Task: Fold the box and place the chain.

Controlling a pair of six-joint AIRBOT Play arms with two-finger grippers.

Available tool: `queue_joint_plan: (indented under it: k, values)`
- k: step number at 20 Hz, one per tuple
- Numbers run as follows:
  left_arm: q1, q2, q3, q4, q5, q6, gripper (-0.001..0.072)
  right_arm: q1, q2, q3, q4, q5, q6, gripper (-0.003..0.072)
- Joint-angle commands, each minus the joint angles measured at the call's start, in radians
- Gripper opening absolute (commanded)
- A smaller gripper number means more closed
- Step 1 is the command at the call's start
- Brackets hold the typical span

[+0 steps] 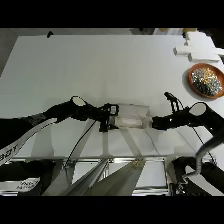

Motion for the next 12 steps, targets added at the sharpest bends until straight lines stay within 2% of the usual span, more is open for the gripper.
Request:
queue_joint_plan:
  k: [1,7,8,12]
  values:
    - [0.000,0.000,0.000,0.000,0.000,0.000,0.0208,0.013,0.042,0.001,0.043,0.016,-0.020,0.0103]
    - [0.000,0.000,0.000,0.000,0.000,0.000,0.0208,0.013,0.113,0.001,0.053,0.058,-0.019,0.0146]
    - [0.000,0.000,0.000,0.000,0.000,0.000,0.0208,0.013,0.114,0.001,0.063,0.065,-0.020,0.0195]
    - [0.000,0.000,0.000,0.000,0.000,0.000,0.0208,0.013,0.114,0.002,0.074,0.078,-0.021,0.0199]
